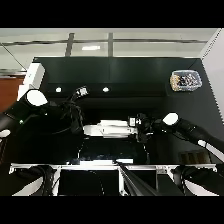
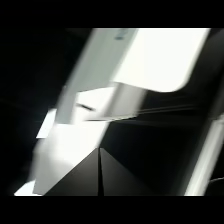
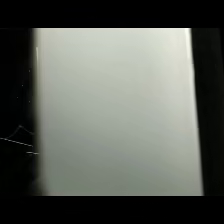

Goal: Fold the box and place the chain.

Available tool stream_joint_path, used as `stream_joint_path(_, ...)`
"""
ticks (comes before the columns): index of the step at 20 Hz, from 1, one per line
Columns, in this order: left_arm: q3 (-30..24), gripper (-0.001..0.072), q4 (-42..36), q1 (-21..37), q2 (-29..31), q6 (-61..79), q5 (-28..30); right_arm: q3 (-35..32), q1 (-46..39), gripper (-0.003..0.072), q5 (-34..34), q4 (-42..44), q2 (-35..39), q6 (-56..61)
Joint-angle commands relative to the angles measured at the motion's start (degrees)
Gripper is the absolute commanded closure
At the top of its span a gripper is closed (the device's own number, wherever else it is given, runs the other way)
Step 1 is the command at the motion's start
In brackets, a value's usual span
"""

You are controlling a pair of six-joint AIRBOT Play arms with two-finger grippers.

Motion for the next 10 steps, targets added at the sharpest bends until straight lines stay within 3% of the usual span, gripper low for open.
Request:
stream_joint_path(1,-2.7,0.0683,-9.8,-3.4,0.2,-7.1,-5.0,0.0,0.0,0.0223,0.0,0.0,0.0,0.0)
stream_joint_path(3,-3.0,0.0683,-14.2,-5.9,-0.5,-3.1,0.6,0.0,0.0,0.0223,-0.1,0.0,0.0,0.0)
stream_joint_path(7,-2.7,0.0682,-28.5,-7.4,-3.6,4.0,22.8,0.0,0.0,0.0223,-0.2,0.0,0.0,0.0)
stream_joint_path(10,-1.0,0.0684,-24.5,-7.3,-7.4,6.5,28.9,0.0,0.0,0.0222,-0.2,0.0,0.0,0.0)
